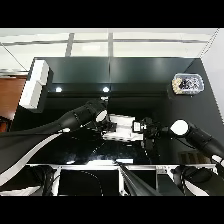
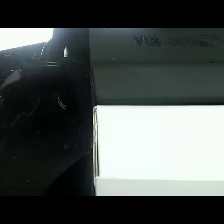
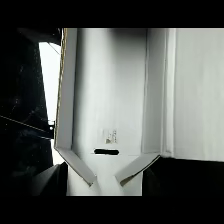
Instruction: Fold the box and place the chain.
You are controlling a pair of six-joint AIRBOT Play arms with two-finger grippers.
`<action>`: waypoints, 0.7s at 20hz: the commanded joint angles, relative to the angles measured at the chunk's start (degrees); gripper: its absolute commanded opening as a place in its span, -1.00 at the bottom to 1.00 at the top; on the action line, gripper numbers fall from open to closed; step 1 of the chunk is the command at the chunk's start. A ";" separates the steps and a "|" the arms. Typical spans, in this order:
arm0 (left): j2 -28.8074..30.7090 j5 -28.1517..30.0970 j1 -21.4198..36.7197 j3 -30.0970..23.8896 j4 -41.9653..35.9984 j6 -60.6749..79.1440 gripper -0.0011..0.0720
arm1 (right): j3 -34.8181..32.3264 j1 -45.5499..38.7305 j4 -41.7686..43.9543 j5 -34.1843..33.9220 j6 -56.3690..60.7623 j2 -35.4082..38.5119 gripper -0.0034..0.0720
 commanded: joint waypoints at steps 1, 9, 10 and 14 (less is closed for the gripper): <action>-0.09 -0.02 -0.02 -0.02 -0.15 0.09 -0.90 | 0.00 0.07 0.96 -0.70 0.00 -1.07 0.37; -0.09 -0.39 -0.02 -0.02 -0.37 0.09 -0.90 | -0.02 0.07 5.57 -1.18 0.22 -2.73 -0.57; -0.09 -0.35 -0.02 -0.02 -0.37 0.09 -0.90 | -0.15 0.22 8.37 -1.81 0.20 -3.30 -0.57; -0.09 -0.35 -0.02 -0.02 -0.37 0.09 -0.90 | -0.17 4.09 15.06 -8.13 0.22 -5.31 -0.57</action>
